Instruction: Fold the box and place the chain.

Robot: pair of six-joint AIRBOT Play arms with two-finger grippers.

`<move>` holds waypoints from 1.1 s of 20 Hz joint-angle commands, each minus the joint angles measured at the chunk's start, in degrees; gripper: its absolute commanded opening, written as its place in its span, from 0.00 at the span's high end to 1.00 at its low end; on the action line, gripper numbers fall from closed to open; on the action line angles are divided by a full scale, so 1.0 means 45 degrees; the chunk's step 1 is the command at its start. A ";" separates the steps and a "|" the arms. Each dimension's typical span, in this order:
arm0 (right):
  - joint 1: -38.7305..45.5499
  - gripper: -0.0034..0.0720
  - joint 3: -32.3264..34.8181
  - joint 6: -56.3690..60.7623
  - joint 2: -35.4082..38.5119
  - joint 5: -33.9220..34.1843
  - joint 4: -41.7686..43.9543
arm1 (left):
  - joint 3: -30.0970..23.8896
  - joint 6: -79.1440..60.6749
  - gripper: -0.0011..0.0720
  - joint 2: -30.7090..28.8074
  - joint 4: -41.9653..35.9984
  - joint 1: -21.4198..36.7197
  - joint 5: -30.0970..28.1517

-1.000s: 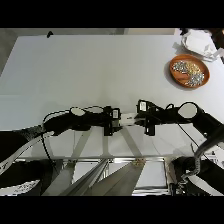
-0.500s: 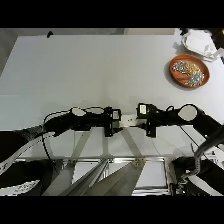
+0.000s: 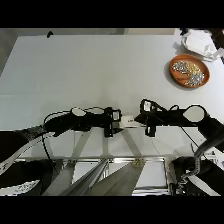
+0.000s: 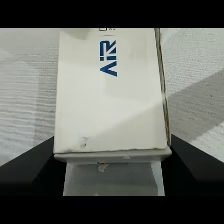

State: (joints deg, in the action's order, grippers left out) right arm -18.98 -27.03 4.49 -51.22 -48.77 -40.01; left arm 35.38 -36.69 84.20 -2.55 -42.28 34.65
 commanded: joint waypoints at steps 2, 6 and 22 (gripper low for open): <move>-0.0010 0.94 0.0617 -0.0112 -0.0418 0.0466 0.0408 | 0.0000 0.0015 0.61 0.0000 -0.0005 0.0010 -0.0029; -0.0010 0.94 0.1122 -0.1088 -0.0840 0.0704 0.0364 | 0.0000 0.0015 0.61 0.0000 -0.0005 0.0010 -0.0024; 0.0029 0.93 -0.0359 0.1812 0.1710 0.1112 -0.0996 | 0.0000 0.0015 0.61 0.0000 -0.0005 0.0010 -0.0024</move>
